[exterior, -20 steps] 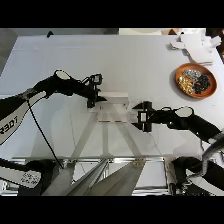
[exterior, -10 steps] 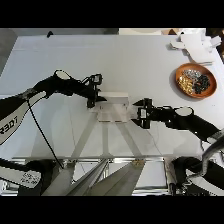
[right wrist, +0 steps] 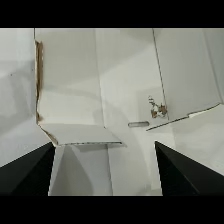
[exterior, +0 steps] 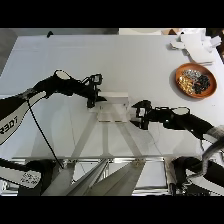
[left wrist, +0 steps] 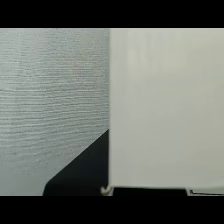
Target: Fold the box and place the chain.
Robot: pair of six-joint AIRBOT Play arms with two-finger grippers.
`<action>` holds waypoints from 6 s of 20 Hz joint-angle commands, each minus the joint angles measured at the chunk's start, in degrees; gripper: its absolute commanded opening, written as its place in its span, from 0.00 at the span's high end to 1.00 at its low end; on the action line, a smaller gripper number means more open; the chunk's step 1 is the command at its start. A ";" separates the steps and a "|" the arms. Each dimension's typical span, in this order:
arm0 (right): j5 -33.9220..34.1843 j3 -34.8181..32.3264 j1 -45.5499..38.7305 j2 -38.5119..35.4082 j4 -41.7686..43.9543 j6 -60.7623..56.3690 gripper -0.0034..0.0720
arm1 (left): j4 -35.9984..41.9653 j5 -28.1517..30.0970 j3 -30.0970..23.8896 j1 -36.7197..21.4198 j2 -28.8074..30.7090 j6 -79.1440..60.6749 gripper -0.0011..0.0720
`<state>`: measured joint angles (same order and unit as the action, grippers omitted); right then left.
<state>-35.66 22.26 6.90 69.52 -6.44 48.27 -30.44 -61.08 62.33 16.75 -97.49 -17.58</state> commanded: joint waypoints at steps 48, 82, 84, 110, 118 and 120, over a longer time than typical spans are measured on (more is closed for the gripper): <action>8.00 4.90 4.98 -0.94 -0.50 -22.01 0.06 | -0.02 0.00 0.07 0.02 -0.04 -0.02 0.97; -12.00 19.43 -1.22 18.49 -8.63 -12.70 0.06 | -0.02 0.00 0.07 0.02 -0.04 -0.02 0.97; -11.32 19.43 -0.61 18.49 -9.16 -12.81 0.06 | -0.02 0.00 0.07 0.02 -0.04 -0.02 0.97; -9.92 19.43 1.01 18.86 -11.15 -13.44 0.08 | -0.02 0.02 0.07 0.02 -0.04 -0.02 0.97; -9.94 19.43 1.01 18.86 -11.15 -13.44 0.44 | -0.02 0.02 0.07 0.02 -0.04 -0.02 0.97; -9.94 19.43 1.01 18.86 -11.15 -13.44 0.44 | -0.02 0.02 0.07 0.02 -0.04 -0.02 0.97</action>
<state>-45.63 41.65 7.84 88.33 -17.56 34.81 -30.48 -61.12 62.33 16.78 -97.49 -17.61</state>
